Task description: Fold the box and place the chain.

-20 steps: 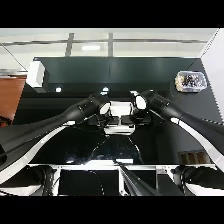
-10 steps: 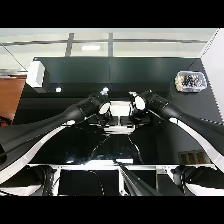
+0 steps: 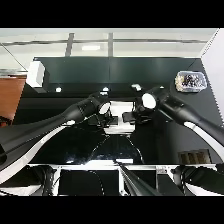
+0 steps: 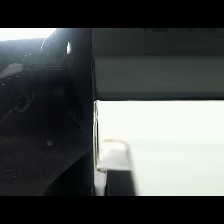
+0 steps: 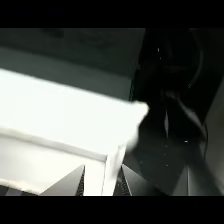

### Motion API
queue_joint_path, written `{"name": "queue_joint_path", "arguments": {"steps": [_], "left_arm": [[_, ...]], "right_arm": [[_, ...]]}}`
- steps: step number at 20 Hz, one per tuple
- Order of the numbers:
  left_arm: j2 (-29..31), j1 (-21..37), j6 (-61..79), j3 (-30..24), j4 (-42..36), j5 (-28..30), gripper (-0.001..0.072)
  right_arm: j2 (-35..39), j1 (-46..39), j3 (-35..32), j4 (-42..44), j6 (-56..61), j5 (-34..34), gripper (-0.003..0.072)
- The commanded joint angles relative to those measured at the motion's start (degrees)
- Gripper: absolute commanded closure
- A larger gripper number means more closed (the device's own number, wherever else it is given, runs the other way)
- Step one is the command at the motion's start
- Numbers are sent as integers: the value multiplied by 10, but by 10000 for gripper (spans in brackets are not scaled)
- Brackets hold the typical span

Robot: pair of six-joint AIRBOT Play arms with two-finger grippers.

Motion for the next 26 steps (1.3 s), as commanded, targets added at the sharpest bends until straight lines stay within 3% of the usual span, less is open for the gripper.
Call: {"name": "queue_joint_path", "arguments": {"steps": [1, 4, 7, 9, 12, 13, 14, 18, 22, 26], "left_arm": [[0, 0, 1, 0, 1, 0, 679], [0, 0, 1, 0, 1, 0, 679], [0, 0, 1, 0, 1, 0, 679], [0, 0, 1, 0, 1, 0, 679], [0, 0, 1, 0, 1, 0, 679], [0, 0, 1, 0, 1, 0, 679], [0, 0, 1, 0, 1, -1, 679], [0, 0, 1, 0, 1, 0, 680], [0, 0, 1, 0, 1, 0, 679], [0, 0, 1, 0, 1, 0, 679]], "right_arm": [[68, -19, 6, -45, -15, 18, 413], [139, -55, 6, -124, -28, 28, 413], [203, -98, 6, -318, -27, -65, 414], [208, -150, 5, -373, -27, -125, 415], [181, -261, -8, -369, -27, -202, 407], [169, -297, -17, -363, -22, -232, 144], [151, -337, -20, -337, -18, -255, -29], [43, -457, -9, -171, -24, -317, -26], [-98, -499, 99, -90, -28, -249, -25], [-214, -499, 215, -81, -67, -178, -24]]}}
